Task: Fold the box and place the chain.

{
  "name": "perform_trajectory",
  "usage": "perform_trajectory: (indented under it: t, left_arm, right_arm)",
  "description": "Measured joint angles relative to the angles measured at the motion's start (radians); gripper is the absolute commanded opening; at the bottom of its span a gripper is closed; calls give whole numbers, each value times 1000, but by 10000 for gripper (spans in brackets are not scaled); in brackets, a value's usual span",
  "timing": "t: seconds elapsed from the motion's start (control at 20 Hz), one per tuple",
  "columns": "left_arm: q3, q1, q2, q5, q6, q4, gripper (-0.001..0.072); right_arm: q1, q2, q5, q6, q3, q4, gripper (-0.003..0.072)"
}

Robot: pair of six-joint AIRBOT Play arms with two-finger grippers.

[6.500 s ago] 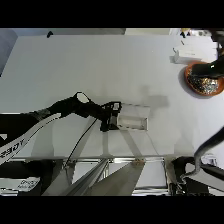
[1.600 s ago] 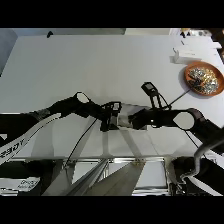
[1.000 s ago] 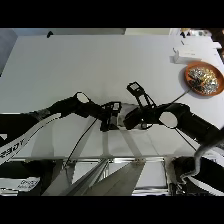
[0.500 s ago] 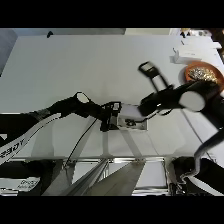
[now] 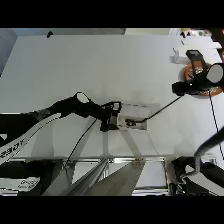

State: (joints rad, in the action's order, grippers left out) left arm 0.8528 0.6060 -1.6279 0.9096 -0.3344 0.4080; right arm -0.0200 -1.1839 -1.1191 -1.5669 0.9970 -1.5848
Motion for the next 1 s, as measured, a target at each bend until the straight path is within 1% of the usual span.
perform_trajectory:
  t: [0.15, 0.35, 0.65, 1.0]
  left_arm:
    - [0, 0, 0, 0, 0, 0, 172]
    - [0, 0, 0, 0, 0, 0, 172]
    - [0, 0, 0, 0, 0, 0, 172]
    - [0, 0, 0, 0, 0, 0, 172]
  right_arm:
    - [-77, -99, 24, -5, 1, -4, 343]
    - [-118, -188, 57, -11, 1, 3, 343]
    - [-132, -249, 126, -42, 1, 52, 343]
    - [-133, -301, 140, -79, 1, 63, 341]
